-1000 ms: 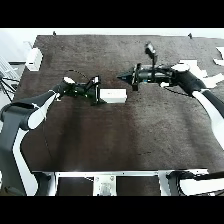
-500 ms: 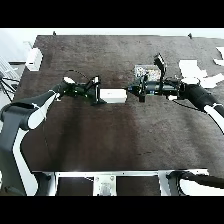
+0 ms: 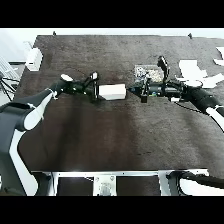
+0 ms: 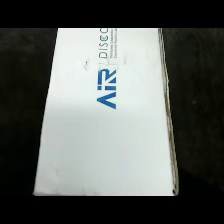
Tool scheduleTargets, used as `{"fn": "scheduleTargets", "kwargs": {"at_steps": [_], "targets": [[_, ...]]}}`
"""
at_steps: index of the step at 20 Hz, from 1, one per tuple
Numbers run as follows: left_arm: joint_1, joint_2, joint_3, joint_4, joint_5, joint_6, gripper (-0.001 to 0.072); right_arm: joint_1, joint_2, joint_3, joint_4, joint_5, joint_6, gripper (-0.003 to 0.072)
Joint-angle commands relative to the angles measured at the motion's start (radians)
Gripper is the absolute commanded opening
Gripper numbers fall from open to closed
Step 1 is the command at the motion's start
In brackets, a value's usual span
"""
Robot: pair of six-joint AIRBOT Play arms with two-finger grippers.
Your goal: Fold the box and place the chain.
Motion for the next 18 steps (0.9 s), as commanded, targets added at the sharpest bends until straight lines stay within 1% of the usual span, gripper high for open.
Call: {"fn": "scheduleTargets", "kwargs": {"at_steps": [1, 2, 5, 7, 8, 9, 12, 14, 16, 18], "targets": [[0.058, 0.111, 0.002, -0.007, 0.046, -0.107, 0.0018, -0.031, 0.001, -0.004, 0.000, -0.002, 0.026, 0.0007], [0.087, 0.158, 0.002, -0.006, 0.104, -0.145, 0.0017, -0.039, 0.001, -0.004, 0.000, -0.003, 0.040, 0.0007], [0.198, 0.287, 0.001, -0.007, 0.362, -0.299, 0.0017, -0.045, 0.001, -0.004, 0.001, -0.003, 0.050, 0.0007], [0.280, 0.330, 0.000, -0.005, 0.508, -0.415, 0.0017, -0.045, 0.001, -0.004, 0.001, -0.003, 0.050, 0.0007], [0.323, 0.338, 0.001, -0.005, 0.548, -0.460, 0.0018, -0.045, 0.001, -0.004, 0.001, -0.003, 0.050, 0.0007], [0.364, 0.339, 0.000, -0.004, 0.561, -0.497, 0.0018, -0.045, 0.001, -0.004, 0.001, -0.003, 0.050, 0.0007], [0.478, 0.339, -0.041, 0.039, 0.542, -0.608, 0.0018, -0.045, 0.000, -0.004, 0.001, -0.004, 0.050, 0.0007], [0.548, 0.339, -0.098, 0.087, 0.537, -0.693, 0.0018, -0.045, 0.000, -0.004, 0.000, -0.018, 0.050, 0.0007], [0.617, 0.339, -0.166, 0.103, 0.505, -0.711, 0.0017, -0.045, 0.000, -0.004, 0.000, -0.031, 0.050, 0.0007], [0.671, 0.339, -0.222, 0.189, 0.490, -0.713, 0.0017, -0.045, -0.003, -0.004, 0.001, -0.033, 0.050, 0.0007]]}}
